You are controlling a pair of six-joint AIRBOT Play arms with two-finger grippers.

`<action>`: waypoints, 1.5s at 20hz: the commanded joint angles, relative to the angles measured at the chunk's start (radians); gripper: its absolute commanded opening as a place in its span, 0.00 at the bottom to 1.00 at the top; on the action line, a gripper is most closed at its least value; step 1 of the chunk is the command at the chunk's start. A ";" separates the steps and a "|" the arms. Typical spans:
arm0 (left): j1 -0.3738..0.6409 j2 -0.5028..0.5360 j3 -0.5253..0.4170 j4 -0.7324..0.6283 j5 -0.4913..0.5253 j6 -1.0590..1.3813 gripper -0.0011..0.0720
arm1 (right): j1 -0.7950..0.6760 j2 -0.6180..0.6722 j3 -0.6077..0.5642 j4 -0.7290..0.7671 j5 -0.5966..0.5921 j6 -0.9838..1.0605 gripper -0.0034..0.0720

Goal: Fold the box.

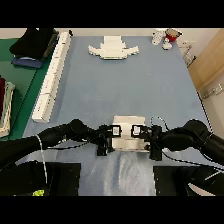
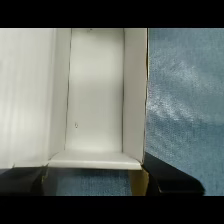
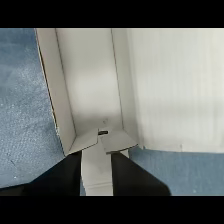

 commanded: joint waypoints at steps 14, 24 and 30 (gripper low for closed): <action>0.000 -0.001 0.000 -0.002 0.000 0.000 0.74 | 0.014 -0.017 0.000 0.044 0.086 -0.046 0.81; 0.000 -0.001 0.000 -0.002 0.000 0.000 0.74 | 0.014 -0.015 0.000 0.030 0.047 -0.042 0.41; 0.000 -0.001 0.000 -0.002 0.000 0.000 0.74 | 0.014 -0.015 0.000 0.011 0.040 0.010 0.12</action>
